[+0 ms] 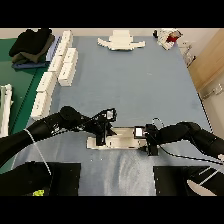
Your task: Fold the box.
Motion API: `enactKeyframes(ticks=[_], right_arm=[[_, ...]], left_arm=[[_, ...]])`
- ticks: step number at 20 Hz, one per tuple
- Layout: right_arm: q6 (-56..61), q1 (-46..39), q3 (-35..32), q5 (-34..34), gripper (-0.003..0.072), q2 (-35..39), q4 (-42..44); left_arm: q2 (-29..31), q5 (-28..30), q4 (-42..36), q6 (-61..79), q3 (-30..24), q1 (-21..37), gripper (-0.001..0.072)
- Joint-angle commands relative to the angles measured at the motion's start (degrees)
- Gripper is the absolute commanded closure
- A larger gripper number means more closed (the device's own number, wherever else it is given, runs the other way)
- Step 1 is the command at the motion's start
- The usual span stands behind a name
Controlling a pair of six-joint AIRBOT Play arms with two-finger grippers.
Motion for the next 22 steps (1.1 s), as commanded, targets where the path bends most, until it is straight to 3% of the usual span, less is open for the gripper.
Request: enactKeyframes(ticks=[1,12,16,22], right_arm=[[0.0,0.0,0.0,0.3,0.0152,0.0,-0.6],[0.3,0.0,0.0,0.3,0.0151,0.0,-0.3],[0.7,0.0,0.0,0.1,0.0074,1.4,1.8],[2.5,-0.1,-0.1,-2.1,0.0047,4.5,1.8]], left_arm=[[0.0,0.0,0.0,0.0,0.0,0.0,0.0695],[0.0,0.0,0.0,0.0,0.0,0.0,0.0695],[0.0,0.0,0.0,0.0,0.0,0.0,0.0695],[0.0,0.0,0.0,0.0,0.0,0.0,0.0695]])
